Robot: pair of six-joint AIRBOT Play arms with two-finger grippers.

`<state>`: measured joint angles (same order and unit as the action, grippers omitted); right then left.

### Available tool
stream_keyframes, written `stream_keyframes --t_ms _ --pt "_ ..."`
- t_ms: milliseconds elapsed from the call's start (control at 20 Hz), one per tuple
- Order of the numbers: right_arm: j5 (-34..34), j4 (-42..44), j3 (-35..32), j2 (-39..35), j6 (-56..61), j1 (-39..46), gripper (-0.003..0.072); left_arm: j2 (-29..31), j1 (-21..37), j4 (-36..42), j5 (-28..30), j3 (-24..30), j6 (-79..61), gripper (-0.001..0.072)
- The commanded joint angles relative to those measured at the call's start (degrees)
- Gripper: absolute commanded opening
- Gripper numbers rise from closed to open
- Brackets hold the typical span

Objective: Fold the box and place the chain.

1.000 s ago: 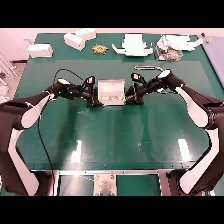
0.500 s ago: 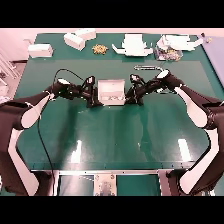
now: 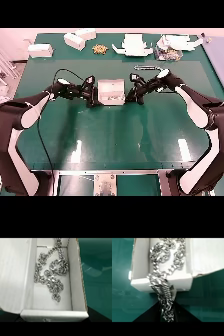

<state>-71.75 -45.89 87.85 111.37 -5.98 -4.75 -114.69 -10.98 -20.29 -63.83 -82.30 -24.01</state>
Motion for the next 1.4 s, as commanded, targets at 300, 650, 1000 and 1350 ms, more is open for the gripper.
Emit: stream_keyframes --t_ms 300,650,1000,1350 --pt "-0.6 2.8 0.3 -10.9 6.0 0.1 0.0006 0.0 0.0 -0.1 -0.1 0.0 0.0 0.0402" --pt "-0.9 4.7 0.3 -15.5 8.7 0.4 0.0005 0.0 0.0 -0.1 -0.1 0.0 0.0 0.0402" --pt "4.4 10.2 4.3 -28.8 12.5 -3.2 0.0004 0.0 0.0 -0.1 -0.1 0.0 0.0 0.0402" --pt "10.9 9.4 6.1 -29.9 19.5 -12.2 0.0005 0.0 0.0 -0.1 -0.1 0.0 0.0 0.0402"
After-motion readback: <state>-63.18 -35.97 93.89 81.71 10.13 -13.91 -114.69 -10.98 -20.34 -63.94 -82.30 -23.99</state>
